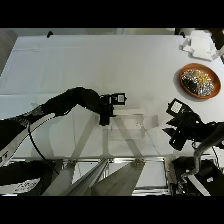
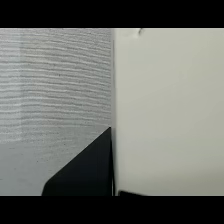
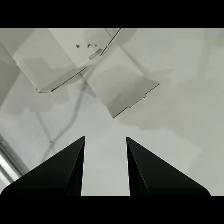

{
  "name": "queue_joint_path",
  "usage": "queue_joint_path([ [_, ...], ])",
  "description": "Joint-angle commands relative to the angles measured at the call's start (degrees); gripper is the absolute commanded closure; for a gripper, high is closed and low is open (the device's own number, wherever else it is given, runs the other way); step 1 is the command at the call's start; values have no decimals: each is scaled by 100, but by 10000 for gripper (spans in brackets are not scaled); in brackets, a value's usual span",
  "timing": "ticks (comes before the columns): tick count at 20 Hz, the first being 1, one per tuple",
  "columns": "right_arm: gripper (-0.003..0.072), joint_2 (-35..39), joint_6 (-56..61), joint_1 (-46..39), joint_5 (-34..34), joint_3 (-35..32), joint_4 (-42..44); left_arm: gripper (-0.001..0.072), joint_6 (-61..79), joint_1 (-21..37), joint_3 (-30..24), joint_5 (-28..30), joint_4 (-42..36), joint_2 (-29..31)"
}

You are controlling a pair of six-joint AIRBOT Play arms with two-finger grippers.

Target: Fold the box and place the chain.

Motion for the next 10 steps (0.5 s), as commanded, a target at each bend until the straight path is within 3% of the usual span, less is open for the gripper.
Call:
queue_joint_path([
  [1,386,-4,-588,4,13,-15,192,701,-2,-4,-4,24,2,-2],
  [3,378,-33,-1185,4,2,-52,459,699,-2,-4,-4,20,2,-2],
  [6,214,-229,-1794,13,-133,-442,651,699,0,-4,-4,22,0,-2],
  [7,200,-330,-1939,52,-264,-621,721,699,-2,-4,-4,24,2,-2],
  [10,-3,-664,-2852,317,-960,-1106,802,699,-2,-4,-4,24,0,-2],
])
